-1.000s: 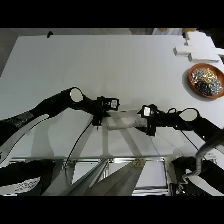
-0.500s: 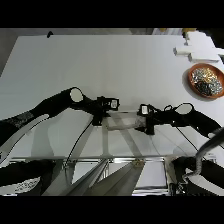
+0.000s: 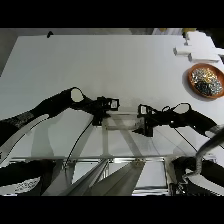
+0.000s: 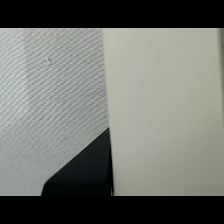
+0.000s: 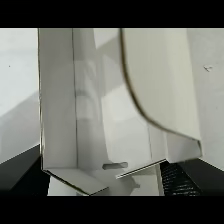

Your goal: Fold the box and place the chain.

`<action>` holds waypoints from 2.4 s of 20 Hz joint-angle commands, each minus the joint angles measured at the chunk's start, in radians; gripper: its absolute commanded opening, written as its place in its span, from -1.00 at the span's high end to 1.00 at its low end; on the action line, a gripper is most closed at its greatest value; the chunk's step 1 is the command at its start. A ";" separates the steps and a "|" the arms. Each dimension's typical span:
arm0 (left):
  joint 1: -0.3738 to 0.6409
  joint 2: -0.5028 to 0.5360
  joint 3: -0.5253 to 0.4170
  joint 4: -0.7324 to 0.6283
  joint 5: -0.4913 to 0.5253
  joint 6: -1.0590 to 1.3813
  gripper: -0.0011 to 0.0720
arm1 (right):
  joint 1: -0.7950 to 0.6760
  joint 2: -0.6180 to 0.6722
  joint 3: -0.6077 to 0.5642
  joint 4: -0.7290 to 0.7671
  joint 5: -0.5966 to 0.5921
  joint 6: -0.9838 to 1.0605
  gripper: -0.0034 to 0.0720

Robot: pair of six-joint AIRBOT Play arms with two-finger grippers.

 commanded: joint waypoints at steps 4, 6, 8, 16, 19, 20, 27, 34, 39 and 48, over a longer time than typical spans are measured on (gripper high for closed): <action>0.000 0.000 0.000 0.000 0.000 -0.001 0.94 | 0.010 -0.040 0.000 0.019 -0.013 0.000 -0.79; 0.000 0.000 0.000 0.000 0.000 -0.001 0.94 | 0.010 -0.055 0.000 0.018 -0.013 -0.001 -0.78; 0.000 0.000 0.000 0.000 0.000 -0.001 0.94 | 0.010 -0.066 0.000 0.018 -0.014 -0.001 -0.78; 0.000 0.000 0.000 0.000 0.000 -0.001 0.94 | 0.010 -0.072 0.000 0.015 -0.039 -0.081 -0.27; 0.000 0.000 0.000 0.000 0.000 -0.001 0.94 | 0.010 -0.072 0.000 0.011 -0.038 -0.080 -0.14; 0.000 0.000 0.000 0.000 0.000 -0.001 0.94 | 0.010 -0.072 0.000 0.011 -0.038 -0.080 -0.14; 0.000 0.000 -0.001 0.000 0.000 -0.001 0.94 | 0.010 -0.071 0.000 0.012 -0.035 -0.078 -0.15; 0.000 0.000 0.000 0.000 0.000 -0.001 0.94 | 0.011 -0.071 0.000 0.012 -0.035 -0.078 -0.15; 0.000 0.000 -0.001 0.000 0.000 -0.001 0.94 | 0.010 -0.071 0.000 0.012 -0.035 -0.078 -0.15; 0.000 0.000 -0.001 0.000 0.000 -0.001 0.94 | 0.011 -0.071 0.000 0.012 -0.035 -0.078 -0.15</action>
